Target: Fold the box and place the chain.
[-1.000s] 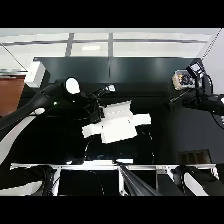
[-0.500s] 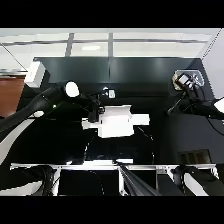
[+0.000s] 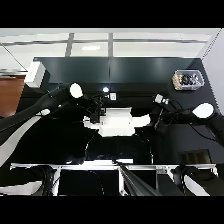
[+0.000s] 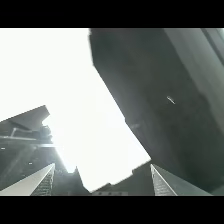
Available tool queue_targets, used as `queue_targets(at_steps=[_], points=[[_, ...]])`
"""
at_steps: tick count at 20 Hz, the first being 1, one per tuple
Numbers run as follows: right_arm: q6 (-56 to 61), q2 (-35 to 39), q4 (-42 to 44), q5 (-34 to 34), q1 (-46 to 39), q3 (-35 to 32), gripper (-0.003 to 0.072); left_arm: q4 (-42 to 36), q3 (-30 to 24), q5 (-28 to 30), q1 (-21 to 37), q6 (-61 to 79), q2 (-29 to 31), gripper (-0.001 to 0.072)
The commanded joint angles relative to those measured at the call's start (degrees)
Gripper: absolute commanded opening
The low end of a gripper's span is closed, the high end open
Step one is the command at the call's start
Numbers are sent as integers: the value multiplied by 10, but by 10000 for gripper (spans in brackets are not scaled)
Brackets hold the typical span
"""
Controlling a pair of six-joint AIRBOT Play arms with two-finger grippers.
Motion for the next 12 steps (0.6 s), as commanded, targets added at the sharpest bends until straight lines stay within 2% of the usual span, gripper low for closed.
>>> queue_targets(at_steps=[1,6,7,12], points=[[-92,-5,5,-15,41,-3,659,-16,0,-11,0,1,-9,24],[-108,-31,28,-15,83,-16,666,-17,0,-11,0,1,-9,24],[-110,-42,36,-20,91,-16,720,-17,0,-11,0,1,-9,24],[-139,-86,40,-33,150,-16,720,-19,0,-11,0,1,-9,24]])
